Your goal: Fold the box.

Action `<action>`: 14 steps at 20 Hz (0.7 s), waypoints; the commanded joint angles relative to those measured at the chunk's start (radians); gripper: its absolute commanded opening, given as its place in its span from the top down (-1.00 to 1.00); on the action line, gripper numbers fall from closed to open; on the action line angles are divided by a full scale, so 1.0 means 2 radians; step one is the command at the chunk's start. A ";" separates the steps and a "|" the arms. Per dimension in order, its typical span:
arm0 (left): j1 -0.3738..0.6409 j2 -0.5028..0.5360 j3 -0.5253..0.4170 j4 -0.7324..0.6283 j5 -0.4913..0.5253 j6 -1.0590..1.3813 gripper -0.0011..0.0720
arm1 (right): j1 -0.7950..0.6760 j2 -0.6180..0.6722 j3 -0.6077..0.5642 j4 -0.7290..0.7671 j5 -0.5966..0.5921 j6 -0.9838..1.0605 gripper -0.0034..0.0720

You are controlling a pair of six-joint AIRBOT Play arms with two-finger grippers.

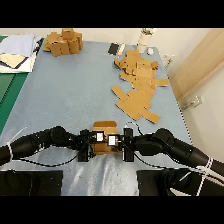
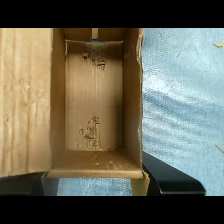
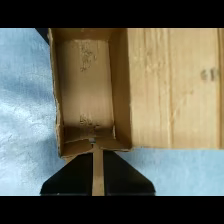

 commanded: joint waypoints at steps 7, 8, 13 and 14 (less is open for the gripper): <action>0.000 0.000 0.000 0.000 0.000 0.000 -0.46 | 0.013 -0.025 0.000 0.032 0.023 -0.026 -0.08; 0.000 0.000 0.000 0.000 0.000 0.000 -0.46 | 0.013 -0.028 0.000 0.032 0.024 -0.026 -0.16; 0.000 0.000 0.000 0.000 0.000 0.000 -0.46 | 0.013 -0.031 0.000 0.032 0.025 -0.025 -0.16; 0.000 0.000 0.000 0.000 0.000 0.000 -0.46 | 0.013 -0.031 0.000 0.032 0.024 -0.025 -0.16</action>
